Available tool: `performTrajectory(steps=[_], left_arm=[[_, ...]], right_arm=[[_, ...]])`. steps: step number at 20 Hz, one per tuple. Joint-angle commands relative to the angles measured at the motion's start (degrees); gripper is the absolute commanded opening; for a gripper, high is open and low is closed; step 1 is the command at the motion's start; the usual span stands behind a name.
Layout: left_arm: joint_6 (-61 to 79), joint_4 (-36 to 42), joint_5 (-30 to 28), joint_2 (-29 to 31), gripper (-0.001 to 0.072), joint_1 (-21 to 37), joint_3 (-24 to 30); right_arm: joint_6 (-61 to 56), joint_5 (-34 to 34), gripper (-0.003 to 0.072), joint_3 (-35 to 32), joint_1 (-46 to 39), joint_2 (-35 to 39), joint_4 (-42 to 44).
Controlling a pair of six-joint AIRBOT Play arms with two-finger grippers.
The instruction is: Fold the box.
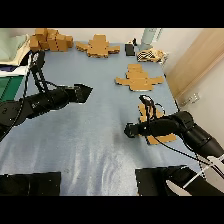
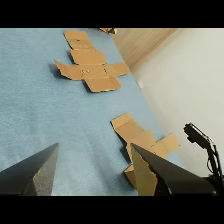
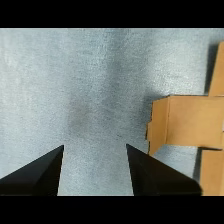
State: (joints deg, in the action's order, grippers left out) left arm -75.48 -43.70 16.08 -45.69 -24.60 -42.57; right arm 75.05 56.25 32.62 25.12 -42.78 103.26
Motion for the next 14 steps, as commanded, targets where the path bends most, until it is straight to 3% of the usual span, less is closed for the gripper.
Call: performTrajectory(steps=[1,8,11,14], left_arm=[[0.0,0.1,0.0,0.0,0.0692,0.0,0.1],[0.0,0.0,0.0,0.0,0.0692,0.0,0.1],[0.0,0.0,0.0,0.0,0.0692,0.0,0.1],[0.0,0.0,-0.1,0.0,0.0692,0.0,0.1]], right_arm=[[0.0,-0.2,0.0573,-0.1,0.0,-0.1,0.2],[-12.4,1.6,0.0574,0.8,-0.2,-0.1,2.0],[-16.8,7.5,0.0574,5.3,-5.6,-0.1,-1.6],[-16.7,18.1,0.0574,11.6,-17.6,-0.5,-10.5]])
